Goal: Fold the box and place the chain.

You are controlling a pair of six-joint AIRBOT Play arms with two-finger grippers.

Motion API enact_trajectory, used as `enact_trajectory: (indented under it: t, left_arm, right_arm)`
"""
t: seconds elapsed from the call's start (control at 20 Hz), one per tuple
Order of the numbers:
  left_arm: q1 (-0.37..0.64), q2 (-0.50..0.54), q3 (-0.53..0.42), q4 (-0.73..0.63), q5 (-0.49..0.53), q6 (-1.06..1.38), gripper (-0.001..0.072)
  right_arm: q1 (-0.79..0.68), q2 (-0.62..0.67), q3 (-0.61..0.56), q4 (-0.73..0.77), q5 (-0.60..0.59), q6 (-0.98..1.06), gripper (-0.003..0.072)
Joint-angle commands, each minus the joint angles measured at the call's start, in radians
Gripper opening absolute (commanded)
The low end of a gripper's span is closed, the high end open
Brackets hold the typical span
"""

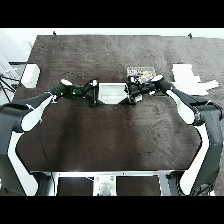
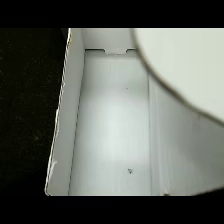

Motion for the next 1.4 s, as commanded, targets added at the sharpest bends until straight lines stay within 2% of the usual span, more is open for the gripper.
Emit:
enact_trajectory:
  t: [0.0, 1.05, 1.1, 1.15, 1.35]
  left_arm:
    - [0.001, 0.000, 0.000, 0.000, 0.006, -0.001, 0.0417]
    - [0.001, 0.000, 0.000, 0.000, 0.005, -0.001, 0.0418]
    - [0.001, 0.000, 0.000, 0.000, 0.004, -0.002, 0.0418]
    - [0.001, 0.000, 0.000, 0.000, 0.004, -0.002, 0.0418]
    - [0.001, 0.000, 0.000, 0.000, 0.001, -0.002, 0.0418]
  right_arm:
    - [0.001, 0.000, 0.000, 0.000, 0.002, 0.001, 0.0582]
    - [0.000, 0.001, 0.000, 0.004, 0.006, 0.002, 0.0582]
    - [0.000, 0.002, 0.000, 0.023, 0.016, 0.006, 0.0587]
    - [-0.002, 0.004, 0.000, 0.037, 0.041, 0.022, 0.0704]
    - [-0.016, 0.018, 0.001, 0.020, 0.100, 0.144, 0.0720]
